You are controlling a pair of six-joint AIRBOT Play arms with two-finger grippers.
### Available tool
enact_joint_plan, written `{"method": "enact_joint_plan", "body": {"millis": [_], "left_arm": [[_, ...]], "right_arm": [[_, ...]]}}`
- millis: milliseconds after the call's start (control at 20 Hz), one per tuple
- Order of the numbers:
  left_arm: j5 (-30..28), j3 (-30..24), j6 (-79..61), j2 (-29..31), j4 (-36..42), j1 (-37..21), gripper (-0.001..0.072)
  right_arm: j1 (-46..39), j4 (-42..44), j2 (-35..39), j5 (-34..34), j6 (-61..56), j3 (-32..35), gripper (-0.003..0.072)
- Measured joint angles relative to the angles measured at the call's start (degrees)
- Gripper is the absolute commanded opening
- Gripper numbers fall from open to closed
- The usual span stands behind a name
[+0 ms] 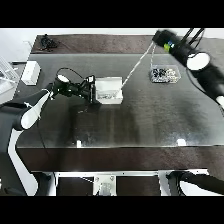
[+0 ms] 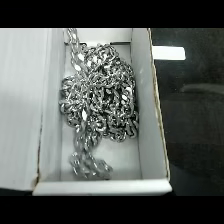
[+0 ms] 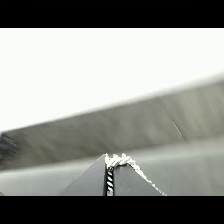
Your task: Fold the box and place the chain.
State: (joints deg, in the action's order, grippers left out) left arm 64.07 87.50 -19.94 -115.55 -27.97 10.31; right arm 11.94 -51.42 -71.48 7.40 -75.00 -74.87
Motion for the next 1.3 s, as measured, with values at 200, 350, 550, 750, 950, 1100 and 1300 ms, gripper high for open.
{"method": "enact_joint_plan", "body": {"millis": [200,350,550,750,950,1100,1300], "left_arm": [[0.0,0.0,0.0,0.0,0.0,0.0,0.053],[0.0,0.0,0.0,0.0,0.0,0.0,0.053],[0.0,0.0,0.0,0.0,0.0,0.0,0.053],[0.0,0.0,0.0,0.0,0.0,0.0,0.053],[0.0,0.0,0.0,0.0,0.0,0.0,0.053],[0.0,0.0,0.0,0.0,0.0,0.0,0.053],[0.0,0.0,0.0,0.0,0.0,0.0,0.0529]], "right_arm": [[6.6,-0.2,7.8,-0.3,4.7,0.0,0.0004],[11.0,-0.2,9.0,-0.2,6.1,0.2,0.0005],[15.4,-0.2,7.4,-0.1,6.7,1.6,0.0005],[17.7,-0.2,4.1,-0.1,6.6,4.0,0.0005],[18.6,0.0,-0.3,-0.1,3.6,7.4,0.0005],[18.9,0.0,-5.0,-0.1,2.3,9.9,0.0005],[19.0,0.8,-12.7,-0.1,1.8,11.3,0.0005]]}}
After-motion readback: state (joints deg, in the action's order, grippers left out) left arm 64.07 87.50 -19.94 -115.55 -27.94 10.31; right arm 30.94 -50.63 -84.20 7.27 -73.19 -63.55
